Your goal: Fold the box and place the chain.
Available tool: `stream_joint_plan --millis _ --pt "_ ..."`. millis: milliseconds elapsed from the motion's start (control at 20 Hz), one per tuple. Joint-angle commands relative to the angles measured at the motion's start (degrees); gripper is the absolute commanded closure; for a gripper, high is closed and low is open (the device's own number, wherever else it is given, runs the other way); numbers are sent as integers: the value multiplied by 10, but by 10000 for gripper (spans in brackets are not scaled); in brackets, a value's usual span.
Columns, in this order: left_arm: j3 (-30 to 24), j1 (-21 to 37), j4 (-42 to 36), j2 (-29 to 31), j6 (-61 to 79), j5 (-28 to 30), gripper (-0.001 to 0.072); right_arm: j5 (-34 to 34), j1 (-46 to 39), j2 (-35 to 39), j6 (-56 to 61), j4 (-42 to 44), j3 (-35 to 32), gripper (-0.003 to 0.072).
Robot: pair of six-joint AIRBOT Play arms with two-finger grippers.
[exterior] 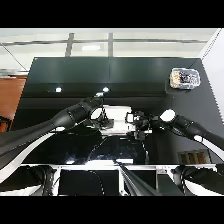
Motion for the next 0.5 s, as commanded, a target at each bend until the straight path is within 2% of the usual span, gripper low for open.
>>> stream_joint_plan --millis 0,150,200,250,300,350,400,450 --pt "5 0 0 -1 0 7 283 0 0 0 1 0 0 382" --pt "17 0 2 -10 2 -2 284 0 0 0 1 0 0 383" --pt "22 -1 2 -13 2 -2 312 0 0 0 1 0 0 382" --pt "24 -1 2 -16 2 -2 378 0 0 0 1 0 0 383" --pt "25 -1 2 -16 2 -2 475 0 0 0 1 0 0 383" --pt "25 -1 2 -16 2 -2 497 0 0 0 1 0 0 382" --pt "25 -1 2 -16 2 -3 606 0 0 0 1 0 0 383" --pt "25 -1 2 -16 2 -4 618 0 0 0 1 0 0 382"
